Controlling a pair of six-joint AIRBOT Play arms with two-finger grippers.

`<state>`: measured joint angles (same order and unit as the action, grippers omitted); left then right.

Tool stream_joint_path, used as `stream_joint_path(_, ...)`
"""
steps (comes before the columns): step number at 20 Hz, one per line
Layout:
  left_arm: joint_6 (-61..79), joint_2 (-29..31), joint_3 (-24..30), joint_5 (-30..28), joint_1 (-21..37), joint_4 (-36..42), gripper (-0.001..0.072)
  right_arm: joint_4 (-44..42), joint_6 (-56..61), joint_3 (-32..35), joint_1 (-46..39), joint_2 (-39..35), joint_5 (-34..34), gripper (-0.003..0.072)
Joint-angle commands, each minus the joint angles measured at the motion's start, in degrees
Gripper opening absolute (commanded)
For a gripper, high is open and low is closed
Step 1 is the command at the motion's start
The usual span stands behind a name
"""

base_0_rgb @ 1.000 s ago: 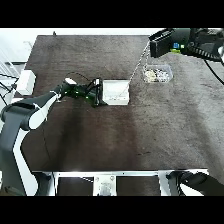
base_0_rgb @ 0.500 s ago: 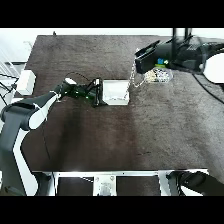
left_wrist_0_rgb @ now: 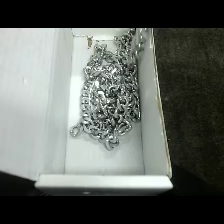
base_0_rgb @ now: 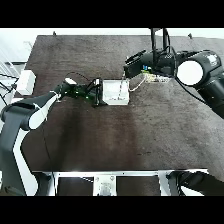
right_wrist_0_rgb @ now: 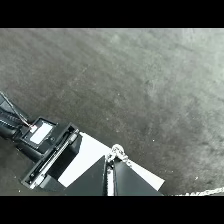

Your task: Fold the box and place the chain.

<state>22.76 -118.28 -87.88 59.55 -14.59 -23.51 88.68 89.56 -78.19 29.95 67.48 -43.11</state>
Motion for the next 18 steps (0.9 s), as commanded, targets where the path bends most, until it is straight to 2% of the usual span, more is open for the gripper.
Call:
stream_joint_path(1, 0.02, 0.0, -0.02, -0.02, 0.04, -0.02, 0.0385, -1.64, 0.87, 1.62, 0.09, 2.73, 1.44, 0.0012)
stream_joint_path(7, 0.02, 0.0, -0.02, 0.0, 0.04, -0.02, 0.0385, -4.63, 0.87, 4.5, 0.09, 16.33, 10.82, 0.0012)
stream_joint_path(10, 0.0, 0.0, -0.02, 0.0, 0.04, -0.02, 0.0385, -5.77, 0.85, 4.5, 0.09, 20.9, 10.93, 0.0018)
stream_joint_path(11, 0.02, 0.0, -0.02, 0.0, 0.04, -0.02, 0.0385, -5.7, 0.81, 4.52, 0.07, 21.03, 10.49, 0.0154)
stream_joint_path(12, 0.0, 0.0, -0.02, -0.02, 0.04, -0.02, 0.0385, -5.57, 0.61, 4.48, -0.09, 20.68, 9.79, 0.0415)
stream_joint_path(13, 0.02, 0.0, -0.02, 0.0, 0.04, -0.02, 0.0385, -5.18, -1.05, 4.48, -0.44, 19.67, 8.09, 0.0503)
stream_joint_path(16, 0.02, 0.0, -0.02, 0.0, 0.04, -0.02, 0.0385, 1.2, -1.68, 4.94, -3.52, 15.87, 0.7, 0.0502)
stream_joint_path(18, 0.02, 0.0, -0.02, 0.0, 0.04, -0.02, 0.0385, 2.23, -1.2, 7.21, -9.27, 14.08, 0.59, 0.0502)
